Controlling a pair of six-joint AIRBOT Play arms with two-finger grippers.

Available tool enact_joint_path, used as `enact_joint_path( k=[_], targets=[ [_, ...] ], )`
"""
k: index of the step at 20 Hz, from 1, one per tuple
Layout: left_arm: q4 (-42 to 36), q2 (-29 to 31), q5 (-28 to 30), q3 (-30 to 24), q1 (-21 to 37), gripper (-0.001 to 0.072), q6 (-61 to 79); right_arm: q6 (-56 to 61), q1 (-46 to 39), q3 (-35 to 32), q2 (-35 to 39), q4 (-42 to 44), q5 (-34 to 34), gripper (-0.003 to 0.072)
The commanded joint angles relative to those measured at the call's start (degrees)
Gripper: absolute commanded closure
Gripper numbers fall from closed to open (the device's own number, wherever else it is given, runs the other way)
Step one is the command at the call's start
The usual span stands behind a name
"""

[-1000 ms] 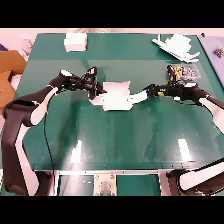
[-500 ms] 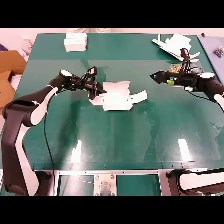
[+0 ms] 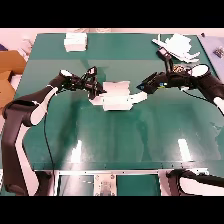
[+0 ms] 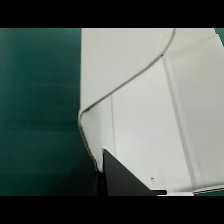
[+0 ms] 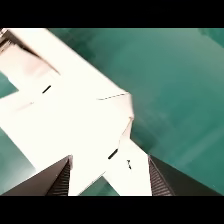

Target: Fold the box and place the chain.

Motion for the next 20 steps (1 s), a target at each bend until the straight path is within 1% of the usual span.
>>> enact_joint_path(
  k=[1, 3, 5, 6, 7, 9, 12, 13, 15, 16, 17, 20],
  targets=[
    [-0.02, 0.00, 0.00, 0.02, 0.04, 0.0685, 0.00, 2.29, 6.05, -2.56, 3.87, -10.32, -0.85, 0.0128],
    [-0.04, 0.00, 0.00, 0.02, 0.04, 0.0685, 0.00, 4.20, 8.94, -6.14, 6.51, -13.90, -1.18, 0.0128],
    [-0.04, 0.00, 0.00, 0.02, 0.04, 0.0685, 0.00, 4.98, 11.74, -10.27, 8.83, -16.63, -2.91, 0.0128],
    [-0.04, 0.00, 0.00, 0.02, 0.04, 0.0685, 0.00, 4.94, 12.79, -12.17, 9.20, -17.77, -5.25, 0.0126],
    [-0.07, 0.00, 0.00, 0.02, 0.04, 0.0685, 0.00, 4.44, 13.77, -13.90, 9.14, -18.93, -8.39, 0.0080],
    [-0.11, 0.00, 0.02, 0.02, 0.04, 0.0685, 0.00, 0.98, 15.13, -17.40, 9.09, -20.74, -15.13, 0.0063],
    [-0.11, 0.00, -0.02, 0.02, 0.04, 0.0685, 0.00, -3.45, 15.45, -20.50, 8.74, -21.16, -23.56, 0.0063],
    [-0.11, 0.00, 0.02, 0.02, 0.04, 0.0685, 0.00, -4.35, 15.45, -20.83, 8.50, -21.14, -25.20, 0.0062],
    [-0.11, 0.00, 0.02, 0.02, 0.04, 0.0685, 0.00, -5.60, 15.54, -20.90, 7.65, -21.09, -25.27, 0.0060],
    [-0.11, 0.00, 0.02, 0.02, 0.04, 0.0685, 0.00, -5.57, 15.85, -20.98, 7.30, -21.09, -25.27, 0.0037],
    [-0.11, 0.00, 0.00, 0.02, 0.04, 0.0685, 0.00, -5.57, 16.39, -21.20, 7.21, -20.70, -25.24, -0.0018],
    [-0.13, 0.00, 0.00, 0.02, 0.04, 0.0685, 0.00, -5.60, 18.78, -21.84, 7.21, -20.70, -25.24, -0.0018]
  ],
)
